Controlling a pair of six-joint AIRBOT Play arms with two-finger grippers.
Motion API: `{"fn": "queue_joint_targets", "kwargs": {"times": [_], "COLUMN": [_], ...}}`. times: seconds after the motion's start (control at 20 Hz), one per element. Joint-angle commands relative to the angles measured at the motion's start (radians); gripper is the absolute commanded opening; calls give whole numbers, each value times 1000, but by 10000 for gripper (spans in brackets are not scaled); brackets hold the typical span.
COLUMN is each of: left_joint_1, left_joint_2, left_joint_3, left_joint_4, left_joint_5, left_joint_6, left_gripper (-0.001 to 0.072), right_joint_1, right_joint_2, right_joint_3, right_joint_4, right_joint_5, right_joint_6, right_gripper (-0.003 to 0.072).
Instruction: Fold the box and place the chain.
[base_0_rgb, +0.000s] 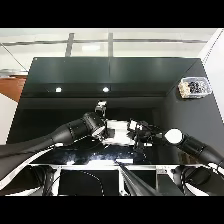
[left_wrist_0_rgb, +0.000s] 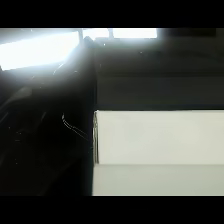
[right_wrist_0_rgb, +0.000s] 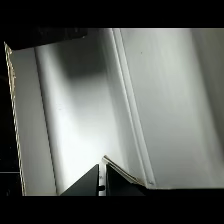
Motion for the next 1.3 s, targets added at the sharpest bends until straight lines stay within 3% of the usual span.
{"fn": "queue_joint_targets", "kwargs": {"times": [0.0, 0.3, 0.55, 0.75, 0.95, 1.25], "left_joint_1": [0, 0, 0, 0, 0, 0], "left_joint_2": [0, 0, 0, 0, 0, 0], "left_joint_3": [0, 0, 0, 0, 0, 0], "left_joint_4": [1, -2, -6, -6, -6, -28], "left_joint_5": [-2, 0, 0, 0, 0, -3], "left_joint_6": [-1, -1, -1, -1, -1, -1], "left_gripper": [31, 32, 32, 32, 32, 32], "right_joint_1": [-38, -438, -780, -849, -798, -590], "right_joint_2": [56, 157, 153, 108, 0, -147], "right_joint_3": [8, 171, 160, 93, 68, 68], "right_joint_4": [-43, -316, -415, -523, -368, -250], "right_joint_5": [14, 511, 715, 738, 745, 643], "right_joint_6": [132, 811, 1078, 1189, 1188, 1127], "right_gripper": [57, 58, 58, 58, 57, 59]}}
